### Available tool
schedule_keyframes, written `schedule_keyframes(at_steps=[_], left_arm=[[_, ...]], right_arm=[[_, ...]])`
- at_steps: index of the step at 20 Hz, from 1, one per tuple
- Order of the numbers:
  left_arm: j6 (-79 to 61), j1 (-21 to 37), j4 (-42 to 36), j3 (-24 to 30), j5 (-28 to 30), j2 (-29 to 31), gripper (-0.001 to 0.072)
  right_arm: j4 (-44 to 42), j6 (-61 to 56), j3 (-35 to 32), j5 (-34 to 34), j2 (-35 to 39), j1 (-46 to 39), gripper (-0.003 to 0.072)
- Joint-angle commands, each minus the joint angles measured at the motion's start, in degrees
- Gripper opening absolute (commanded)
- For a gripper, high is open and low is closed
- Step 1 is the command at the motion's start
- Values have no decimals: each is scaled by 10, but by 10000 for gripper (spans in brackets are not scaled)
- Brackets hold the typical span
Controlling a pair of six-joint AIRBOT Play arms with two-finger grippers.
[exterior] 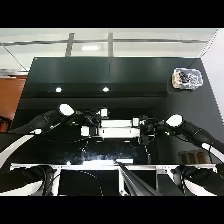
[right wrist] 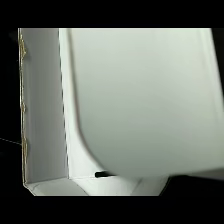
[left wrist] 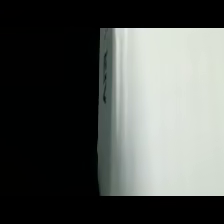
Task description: Fold the box and place the chain.
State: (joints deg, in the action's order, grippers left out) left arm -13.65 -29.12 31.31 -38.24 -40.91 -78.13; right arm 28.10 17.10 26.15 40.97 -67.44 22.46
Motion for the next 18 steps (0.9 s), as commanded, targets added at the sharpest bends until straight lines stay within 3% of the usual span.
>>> schedule_keyframes(at_steps=[1, 8, 18], left_arm=[[-1, 0, 0, 0, 0, 0, 31], [-1, 0, 2, 0, -1, 0, 31], [-1, 0, 2, 0, -1, 0, 31]], right_arm=[[2, -2, 0, -2, 0, 1, 677], [-15, 20, 7, 15, -4, 10, 677], [49, -30, 8, 10, -9, 16, 677]])
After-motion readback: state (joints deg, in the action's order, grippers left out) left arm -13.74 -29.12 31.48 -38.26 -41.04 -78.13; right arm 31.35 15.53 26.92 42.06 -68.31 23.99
